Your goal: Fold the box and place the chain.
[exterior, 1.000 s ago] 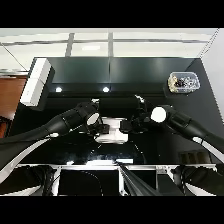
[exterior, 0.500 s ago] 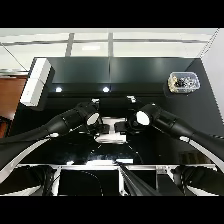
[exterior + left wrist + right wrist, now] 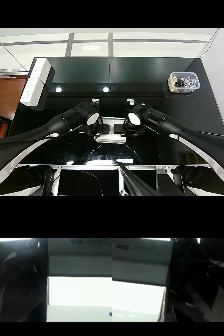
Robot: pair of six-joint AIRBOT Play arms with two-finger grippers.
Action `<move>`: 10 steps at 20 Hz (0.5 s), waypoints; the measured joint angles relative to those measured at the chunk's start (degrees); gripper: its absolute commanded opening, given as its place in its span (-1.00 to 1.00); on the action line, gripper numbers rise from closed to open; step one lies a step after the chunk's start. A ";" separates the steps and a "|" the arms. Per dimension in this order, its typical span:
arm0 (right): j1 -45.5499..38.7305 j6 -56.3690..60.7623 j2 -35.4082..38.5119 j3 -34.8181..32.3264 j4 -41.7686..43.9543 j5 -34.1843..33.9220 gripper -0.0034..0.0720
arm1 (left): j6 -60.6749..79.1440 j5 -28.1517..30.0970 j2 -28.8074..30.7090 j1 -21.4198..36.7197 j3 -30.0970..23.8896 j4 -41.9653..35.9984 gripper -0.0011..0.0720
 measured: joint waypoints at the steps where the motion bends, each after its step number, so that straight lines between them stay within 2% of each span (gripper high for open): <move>1: 0.26 0.50 -0.37 0.28 -0.13 0.39 -0.27 | 0.00 0.00 -0.02 0.00 0.00 0.00 -0.90; 4: 0.66 1.55 -1.14 0.66 -0.35 0.85 -0.28 | 0.00 0.04 -0.02 0.00 0.00 0.00 -0.90; 5: 0.72 1.81 -1.31 0.72 -0.39 0.98 -0.43 | 0.00 0.04 -0.02 0.00 -0.02 0.00 -0.90; 6: 0.76 1.95 -1.42 0.79 -0.42 0.96 -0.43 | 0.00 0.11 -0.02 0.00 0.00 0.00 -0.90; 9: 0.92 2.32 -1.60 0.87 -0.55 0.96 -0.66 | 0.00 0.24 -0.02 0.00 0.00 -0.02 -0.90; 10: 1.01 2.32 -1.62 0.90 -0.70 0.96 -0.89 | -0.02 0.28 -0.02 0.00 0.00 -0.02 -0.90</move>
